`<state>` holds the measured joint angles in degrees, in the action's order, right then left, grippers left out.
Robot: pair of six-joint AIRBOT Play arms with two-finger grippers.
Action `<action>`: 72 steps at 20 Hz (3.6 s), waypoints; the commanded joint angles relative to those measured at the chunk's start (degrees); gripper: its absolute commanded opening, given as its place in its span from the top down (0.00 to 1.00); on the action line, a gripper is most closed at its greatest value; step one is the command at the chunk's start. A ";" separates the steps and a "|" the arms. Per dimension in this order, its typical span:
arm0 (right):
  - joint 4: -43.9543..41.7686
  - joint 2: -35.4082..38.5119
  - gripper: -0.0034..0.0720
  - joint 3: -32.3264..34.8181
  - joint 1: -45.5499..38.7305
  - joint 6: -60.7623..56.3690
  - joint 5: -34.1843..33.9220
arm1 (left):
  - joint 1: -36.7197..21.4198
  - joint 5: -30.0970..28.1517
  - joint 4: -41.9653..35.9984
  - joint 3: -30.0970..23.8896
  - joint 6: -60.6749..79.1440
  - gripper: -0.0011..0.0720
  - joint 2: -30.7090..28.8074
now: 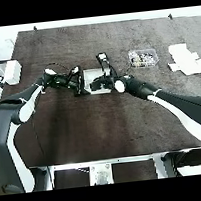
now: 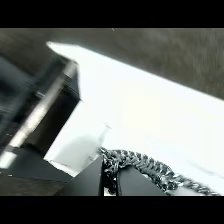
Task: Fold the box and place the chain.
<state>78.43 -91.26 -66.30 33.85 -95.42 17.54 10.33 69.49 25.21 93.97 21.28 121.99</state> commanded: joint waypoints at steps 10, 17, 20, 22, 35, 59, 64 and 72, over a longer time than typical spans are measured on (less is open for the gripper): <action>7.74 16.52 0.35 8.17 -25.35 -4.44 6.01 | -0.02 -0.02 0.00 0.02 0.00 0.26 -0.02; -0.46 -3.50 0.33 0.68 -29.53 -4.42 -2.12 | -0.02 -0.04 0.00 0.02 0.00 0.26 -0.02; -0.52 -9.81 0.33 -5.77 -27.93 -4.46 -2.08 | -0.02 -0.02 0.00 0.02 0.00 0.26 -0.02; -0.50 -12.79 0.33 -9.03 -27.74 -4.48 -2.08 | -0.02 -0.02 0.00 0.02 0.00 0.26 -0.02; 0.17 3.02 0.94 -12.02 -25.55 4.39 12.09 | -0.02 -0.02 0.00 0.02 -0.02 0.26 -0.02; 1.46 17.62 0.94 -3.45 -2.71 -0.66 9.40 | -0.02 -0.02 0.00 0.02 0.00 0.26 -0.02; 1.31 9.42 0.94 -3.45 0.26 -4.15 4.26 | -0.02 -0.02 0.00 0.02 0.00 0.26 -0.02; 2.12 -3.34 0.39 -3.48 -0.72 -6.16 -0.96 | -0.02 -0.02 0.00 0.02 0.00 0.26 -0.02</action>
<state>79.77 -91.50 -69.76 34.24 -100.84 18.74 10.33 69.47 25.19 93.97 21.28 121.99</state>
